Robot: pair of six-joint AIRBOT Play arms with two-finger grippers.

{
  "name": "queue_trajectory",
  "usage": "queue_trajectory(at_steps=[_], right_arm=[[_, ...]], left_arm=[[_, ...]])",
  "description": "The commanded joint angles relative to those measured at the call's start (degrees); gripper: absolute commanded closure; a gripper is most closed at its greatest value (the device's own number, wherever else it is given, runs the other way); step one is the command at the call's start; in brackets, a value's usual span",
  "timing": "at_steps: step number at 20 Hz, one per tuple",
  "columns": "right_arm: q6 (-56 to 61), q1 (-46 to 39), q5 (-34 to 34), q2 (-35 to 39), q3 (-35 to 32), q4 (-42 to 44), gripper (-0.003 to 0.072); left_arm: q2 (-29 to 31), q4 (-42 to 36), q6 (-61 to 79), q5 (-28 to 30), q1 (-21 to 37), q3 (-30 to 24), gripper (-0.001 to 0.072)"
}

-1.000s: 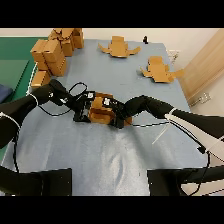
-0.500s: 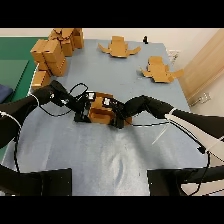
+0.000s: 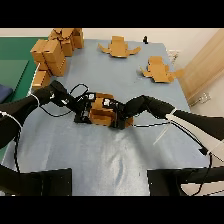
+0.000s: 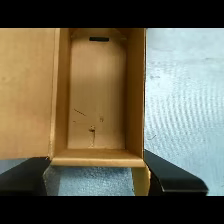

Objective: Fold the box.

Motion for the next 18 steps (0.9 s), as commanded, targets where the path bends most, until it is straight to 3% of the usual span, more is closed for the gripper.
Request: queue_trajectory(at_steps=[1, 10, 16, 17, 18], right_arm=[[4.24, -1.09, -0.66, 2.82, 0.13, -2.38, -0.0023], [5.73, -1.55, -12.22, 6.73, 0.13, -2.62, -0.0034], [15.10, -1.55, -11.91, 14.58, 2.29, -2.82, -0.0016], [17.03, -1.53, -10.91, 15.76, 3.08, -1.07, 0.0098], [17.16, -1.51, -9.53, 16.11, 3.54, 2.32, 0.0334]], left_arm=[[0.00, 0.39, -0.55, -0.11, 0.00, 0.00, 0.0693], [0.00, 2.01, -1.40, -0.11, 0.00, 0.00, 0.0693], [0.00, 1.99, -1.42, -0.17, 0.00, 0.00, 0.0693], [0.00, 1.99, -1.42, -0.17, 0.00, 0.00, 0.0693], [0.00, 1.99, -1.42, -0.15, 0.00, 0.00, 0.0693]])
